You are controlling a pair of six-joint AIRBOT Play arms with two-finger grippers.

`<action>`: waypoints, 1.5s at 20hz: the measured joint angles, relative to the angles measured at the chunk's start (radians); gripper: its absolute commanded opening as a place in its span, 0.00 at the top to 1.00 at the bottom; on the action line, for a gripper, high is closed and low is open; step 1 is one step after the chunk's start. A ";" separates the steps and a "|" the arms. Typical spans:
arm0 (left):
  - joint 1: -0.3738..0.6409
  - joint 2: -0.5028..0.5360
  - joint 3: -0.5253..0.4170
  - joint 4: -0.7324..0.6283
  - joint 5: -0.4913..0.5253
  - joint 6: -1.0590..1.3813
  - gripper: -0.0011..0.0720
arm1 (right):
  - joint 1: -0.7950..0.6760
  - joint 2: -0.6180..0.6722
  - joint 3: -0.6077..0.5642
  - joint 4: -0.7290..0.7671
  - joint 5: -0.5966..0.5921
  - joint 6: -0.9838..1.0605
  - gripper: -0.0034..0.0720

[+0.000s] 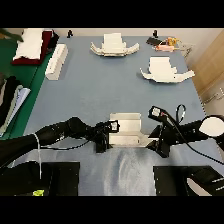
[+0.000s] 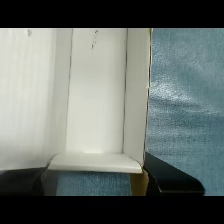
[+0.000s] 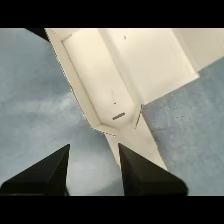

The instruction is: Fold the box.

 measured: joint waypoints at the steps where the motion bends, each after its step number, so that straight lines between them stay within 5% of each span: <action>1: 0.000 0.000 0.000 0.000 0.000 0.000 0.34 | 0.000 -0.014 -0.019 -0.007 -0.037 -0.077 0.31; 9: 0.000 0.000 0.000 0.000 0.000 0.000 0.34 | 0.007 -0.141 -0.072 0.037 -0.219 -0.454 0.32; 12: 0.000 0.000 0.000 0.000 0.000 0.000 0.34 | 0.033 -0.165 -0.075 0.054 -0.254 -0.492 0.60; 15: 0.000 0.000 0.000 0.000 0.000 0.000 0.34 | 0.066 -0.177 -0.076 0.072 -0.274 -0.508 0.75; 18: 0.000 0.000 0.000 0.001 0.000 0.000 0.34 | 0.089 -0.181 -0.076 0.091 -0.301 -0.513 0.75; 20: 0.000 0.000 0.000 0.000 0.000 0.000 0.34 | 0.104 -0.183 -0.076 0.100 -0.326 -0.516 0.72; 22: 0.000 0.000 0.000 0.000 0.000 0.000 0.34 | 0.119 -0.191 -0.076 0.114 -0.344 -0.518 0.32; 23: 0.000 0.000 0.000 0.001 0.000 0.001 0.34 | 0.124 -0.198 -0.076 0.121 -0.351 -0.518 0.23; 30: 0.000 0.000 0.000 0.000 0.000 0.001 0.34 | 0.137 -0.220 -0.076 0.131 -0.357 -0.507 0.24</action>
